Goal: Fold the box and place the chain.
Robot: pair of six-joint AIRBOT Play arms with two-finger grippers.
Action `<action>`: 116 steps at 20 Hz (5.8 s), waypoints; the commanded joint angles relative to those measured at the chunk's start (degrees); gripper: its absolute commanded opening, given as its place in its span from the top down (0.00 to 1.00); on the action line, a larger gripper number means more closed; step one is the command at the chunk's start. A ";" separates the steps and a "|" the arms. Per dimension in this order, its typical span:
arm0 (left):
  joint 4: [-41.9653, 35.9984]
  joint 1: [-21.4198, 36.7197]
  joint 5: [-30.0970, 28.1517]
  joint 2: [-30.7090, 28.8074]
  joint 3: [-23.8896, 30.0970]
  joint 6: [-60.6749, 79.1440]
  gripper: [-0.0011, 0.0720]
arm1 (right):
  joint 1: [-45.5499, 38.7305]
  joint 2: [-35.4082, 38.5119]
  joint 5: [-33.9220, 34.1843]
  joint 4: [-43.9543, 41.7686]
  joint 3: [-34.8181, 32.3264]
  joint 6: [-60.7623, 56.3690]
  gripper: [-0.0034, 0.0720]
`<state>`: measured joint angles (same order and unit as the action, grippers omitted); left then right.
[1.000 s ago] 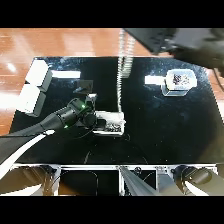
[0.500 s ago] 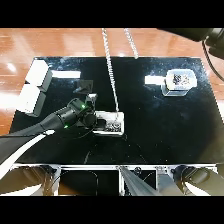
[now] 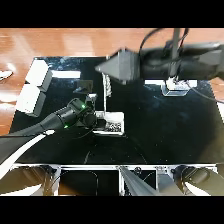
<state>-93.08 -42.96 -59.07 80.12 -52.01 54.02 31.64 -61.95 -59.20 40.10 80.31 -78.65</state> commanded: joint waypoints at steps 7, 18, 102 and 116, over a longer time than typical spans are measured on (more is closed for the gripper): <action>0.02 0.00 0.22 0.00 -0.04 0.00 0.95 | 2.01 0.02 -9.55 7.65 -11.47 -4.74 0.92; 0.00 -0.02 0.20 0.00 -0.04 0.02 0.95 | 3.85 -0.28 -4.42 12.20 -20.31 -5.25 0.91; -12.17 29.16 -7.15 -41.75 20.68 33.03 0.29 | 17.97 -26.71 -27.15 43.95 1.75 14.05 0.00; -12.20 29.16 -6.32 -41.75 20.68 33.03 0.29 | 19.12 -27.19 -18.78 43.95 0.63 20.61 0.00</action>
<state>-105.30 -13.85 -65.41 38.44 -31.33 87.05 50.70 -88.88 -78.91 83.55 81.41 -59.33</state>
